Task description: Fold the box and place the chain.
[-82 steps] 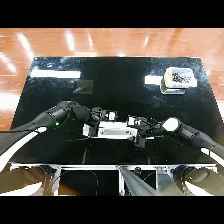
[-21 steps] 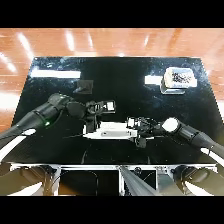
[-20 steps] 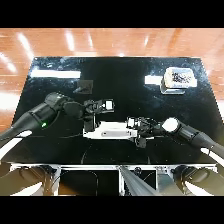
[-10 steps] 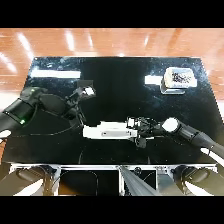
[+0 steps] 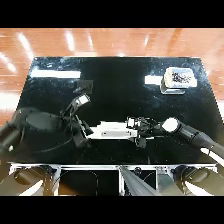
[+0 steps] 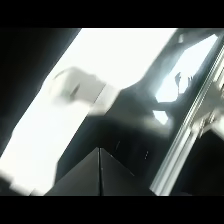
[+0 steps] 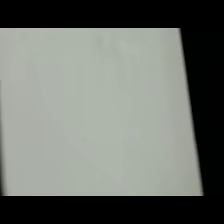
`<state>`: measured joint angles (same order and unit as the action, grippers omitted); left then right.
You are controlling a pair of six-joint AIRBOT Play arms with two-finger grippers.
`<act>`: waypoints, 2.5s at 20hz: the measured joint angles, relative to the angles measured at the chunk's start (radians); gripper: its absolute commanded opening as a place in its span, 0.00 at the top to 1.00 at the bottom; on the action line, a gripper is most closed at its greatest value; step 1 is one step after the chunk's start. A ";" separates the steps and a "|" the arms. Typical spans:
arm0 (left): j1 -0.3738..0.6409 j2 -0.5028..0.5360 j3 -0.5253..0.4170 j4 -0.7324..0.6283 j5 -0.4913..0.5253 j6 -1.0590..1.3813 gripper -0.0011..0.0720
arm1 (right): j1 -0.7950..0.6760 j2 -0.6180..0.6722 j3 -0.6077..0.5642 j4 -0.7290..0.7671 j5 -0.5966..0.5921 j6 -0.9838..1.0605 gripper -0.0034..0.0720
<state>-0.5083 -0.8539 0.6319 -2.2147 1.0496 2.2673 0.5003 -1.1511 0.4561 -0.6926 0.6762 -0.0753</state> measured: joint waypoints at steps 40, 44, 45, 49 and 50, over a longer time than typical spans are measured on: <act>-0.327 -0.280 -0.091 -0.060 -0.805 -0.180 0.96 | 0.000 -0.007 0.000 0.001 0.001 0.000 0.28; -0.328 -0.278 -0.039 -0.037 -0.772 -0.183 0.96 | 0.000 -0.007 0.000 0.002 0.000 0.000 0.28; -0.327 -0.277 -0.029 -0.026 -0.770 -0.184 0.96 | 0.000 -0.007 0.000 0.002 0.000 0.000 0.28; -0.286 -0.248 -0.011 0.034 -0.665 -0.184 0.96 | 0.000 -0.007 0.000 0.002 0.000 0.000 0.28; -0.266 -0.232 -0.009 0.048 -0.610 -0.178 0.96 | 0.000 -0.007 0.000 0.002 0.000 0.000 0.28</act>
<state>-0.7746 -1.0859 0.6228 -2.1670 0.4393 2.0895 0.5003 -1.1580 0.4564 -0.6910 0.6765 -0.0750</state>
